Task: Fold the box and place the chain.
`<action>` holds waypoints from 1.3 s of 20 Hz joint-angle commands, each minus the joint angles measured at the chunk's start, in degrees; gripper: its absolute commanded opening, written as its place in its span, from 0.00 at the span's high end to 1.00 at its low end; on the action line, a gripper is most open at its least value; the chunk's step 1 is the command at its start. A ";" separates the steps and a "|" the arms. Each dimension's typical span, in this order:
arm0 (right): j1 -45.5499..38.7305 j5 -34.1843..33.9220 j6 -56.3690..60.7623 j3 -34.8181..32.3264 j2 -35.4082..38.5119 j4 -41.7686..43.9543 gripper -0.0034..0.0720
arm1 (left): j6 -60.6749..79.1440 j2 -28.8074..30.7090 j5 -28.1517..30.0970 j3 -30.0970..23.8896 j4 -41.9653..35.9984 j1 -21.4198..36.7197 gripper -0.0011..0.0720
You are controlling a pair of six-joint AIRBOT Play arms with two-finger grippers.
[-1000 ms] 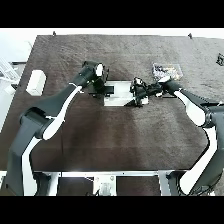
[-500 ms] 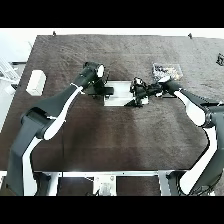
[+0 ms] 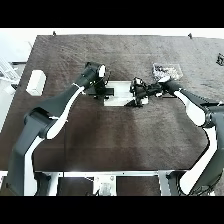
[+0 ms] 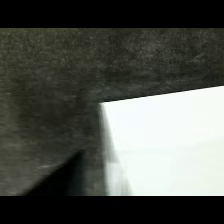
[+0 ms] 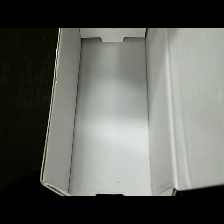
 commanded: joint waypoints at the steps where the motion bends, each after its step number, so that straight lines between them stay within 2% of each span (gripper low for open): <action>1: -0.09 -0.04 0.00 0.00 0.02 -0.09 0.17 | 0.83 -0.11 -0.61 0.17 0.22 0.00 0.78; 5: -0.09 -0.04 0.00 0.00 0.02 -0.09 0.17 | 1.07 -0.11 0.04 0.17 0.11 0.00 0.78; 6: -0.09 -0.04 0.00 0.00 0.02 -0.09 0.17 | 1.09 -0.11 0.07 0.17 0.11 0.00 0.88; 7: -0.09 -0.04 0.00 0.00 0.02 -0.09 0.17 | 1.09 -0.11 0.04 0.17 -0.07 0.00 0.92; 12: -0.09 -0.04 0.00 0.00 0.02 -0.09 0.17 | 1.36 -0.17 0.52 0.13 -0.17 0.00 0.89; 14: -0.09 -0.04 0.00 0.00 0.02 -0.09 0.17 | 1.40 -0.15 0.96 0.13 -0.55 0.00 0.52; 15: -0.09 -0.04 0.00 0.00 0.02 -0.09 0.17 | 1.53 -0.15 1.33 0.13 -0.72 0.00 0.48; 21: -0.09 -0.04 0.00 0.00 0.02 -0.09 0.17 | 1.88 0.20 0.61 0.13 -0.94 0.02 0.48; 22: -0.09 -0.04 0.00 0.00 0.02 -0.09 0.17 | 2.71 0.55 0.39 0.13 -0.96 0.02 0.24; 23: -0.09 -0.04 0.00 0.00 0.02 -0.09 0.17 | 2.99 0.81 -0.26 0.22 -1.20 0.07 0.07; 26: -0.09 -0.04 0.00 0.00 0.02 -0.09 0.17 | 4.24 1.99 -0.92 0.28 -3.76 0.68 0.07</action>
